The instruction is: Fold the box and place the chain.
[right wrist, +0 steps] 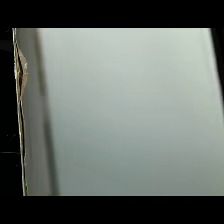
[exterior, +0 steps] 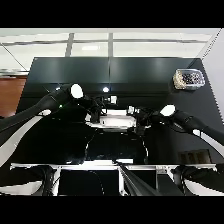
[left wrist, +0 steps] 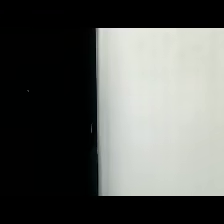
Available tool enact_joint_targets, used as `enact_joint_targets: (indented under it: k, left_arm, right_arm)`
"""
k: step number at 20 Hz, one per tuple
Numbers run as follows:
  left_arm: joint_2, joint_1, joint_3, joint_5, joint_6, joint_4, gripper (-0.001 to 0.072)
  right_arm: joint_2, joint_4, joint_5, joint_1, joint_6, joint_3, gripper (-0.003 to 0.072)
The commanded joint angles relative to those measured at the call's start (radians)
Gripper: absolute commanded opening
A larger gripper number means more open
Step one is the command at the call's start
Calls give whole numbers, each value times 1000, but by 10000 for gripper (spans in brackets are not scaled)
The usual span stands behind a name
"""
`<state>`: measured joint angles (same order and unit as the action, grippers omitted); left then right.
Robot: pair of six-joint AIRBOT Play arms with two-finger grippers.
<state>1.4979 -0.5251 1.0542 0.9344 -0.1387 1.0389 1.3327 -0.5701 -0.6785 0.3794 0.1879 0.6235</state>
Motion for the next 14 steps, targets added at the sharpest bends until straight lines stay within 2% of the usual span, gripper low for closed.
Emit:
enact_joint_targets:
  k: [1,7,8,9,11,12,14]
  left_arm:
    - [0,0,0,0,0,0,26]
    - [0,0,0,0,0,0,26]
    - [0,0,0,0,0,0,25]
    - [0,0,0,0,0,0,26]
    - [0,0,0,0,0,0,26]
    - [0,0,0,0,0,0,26]
    - [0,0,0,0,0,0,26]
  right_arm:
    - [3,-36,10,15,-13,0,705]
    - [3,-36,10,15,-13,0,704]
    - [3,-36,10,15,-13,0,630]
    - [3,-35,10,15,-13,0,597]
    - [3,-35,10,15,-13,0,593]
    - [3,-35,10,14,-13,0,481]
    - [3,-33,10,13,-13,0,416]
